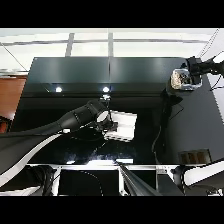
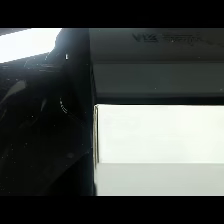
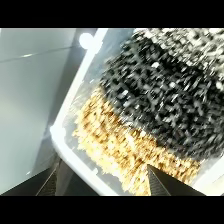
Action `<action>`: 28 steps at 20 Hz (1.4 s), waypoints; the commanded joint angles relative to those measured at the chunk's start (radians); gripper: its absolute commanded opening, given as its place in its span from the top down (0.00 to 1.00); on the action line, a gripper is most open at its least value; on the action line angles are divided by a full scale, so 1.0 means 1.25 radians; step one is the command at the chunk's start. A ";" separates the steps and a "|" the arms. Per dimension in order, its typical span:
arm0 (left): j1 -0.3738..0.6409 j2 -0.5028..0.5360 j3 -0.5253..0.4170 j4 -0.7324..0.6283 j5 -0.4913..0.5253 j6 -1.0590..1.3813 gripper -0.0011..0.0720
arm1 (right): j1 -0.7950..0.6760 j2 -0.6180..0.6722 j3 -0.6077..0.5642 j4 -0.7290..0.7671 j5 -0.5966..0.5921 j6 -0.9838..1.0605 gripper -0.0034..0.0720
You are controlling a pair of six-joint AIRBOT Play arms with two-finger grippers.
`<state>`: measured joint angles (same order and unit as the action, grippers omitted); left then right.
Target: Fold the box and place the chain.
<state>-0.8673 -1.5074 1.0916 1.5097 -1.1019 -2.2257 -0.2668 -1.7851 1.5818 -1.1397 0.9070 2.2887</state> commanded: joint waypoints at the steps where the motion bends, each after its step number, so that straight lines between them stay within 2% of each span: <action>1: 0.000 0.000 0.001 -0.001 0.000 0.000 0.95 | 0.008 -0.038 0.015 -0.002 -0.007 0.022 0.16; 6: 0.001 0.000 0.001 -0.001 0.000 0.000 0.95 | 0.016 -0.070 0.015 0.000 -0.037 0.031 0.16; 7: 0.001 0.000 0.001 -0.001 0.000 0.000 0.95 | 0.016 -0.073 0.015 0.002 -0.046 0.031 0.23; 9: 0.001 0.000 0.001 -0.001 0.001 0.000 0.95 | 0.016 -0.075 0.015 0.004 -0.065 0.036 0.26; 10: 0.001 0.000 0.001 0.000 0.001 0.000 0.95 | 0.016 -0.075 0.015 0.004 -0.070 0.036 0.39; 17: 0.001 0.000 0.001 0.000 0.000 0.000 0.95 | 0.016 -0.086 0.015 0.004 -0.061 0.009 0.41; 18: 0.001 0.000 0.001 0.000 0.000 0.000 0.94 | 0.016 -0.085 0.017 0.006 -0.055 -0.005 0.66; 19: 0.001 0.000 0.001 -0.001 0.000 0.000 0.95 | 0.016 -0.083 0.025 0.008 -0.047 -0.031 0.80; 20: 0.001 0.000 0.001 0.000 0.000 0.000 0.95 | 0.016 -0.081 0.037 0.008 -0.030 -0.052 0.88; 22: 0.001 0.000 0.001 0.000 0.001 0.000 0.95 | 0.014 -0.072 0.071 0.004 0.014 -0.109 0.93; 28: 0.002 0.000 0.001 0.000 0.001 0.000 0.95 | 0.016 0.067 0.100 0.004 0.063 -0.283 0.94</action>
<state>-0.8665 -1.5074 1.0916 1.5089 -1.1011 -2.2261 -0.2497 -1.7817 1.6939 -1.1358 0.9379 2.0697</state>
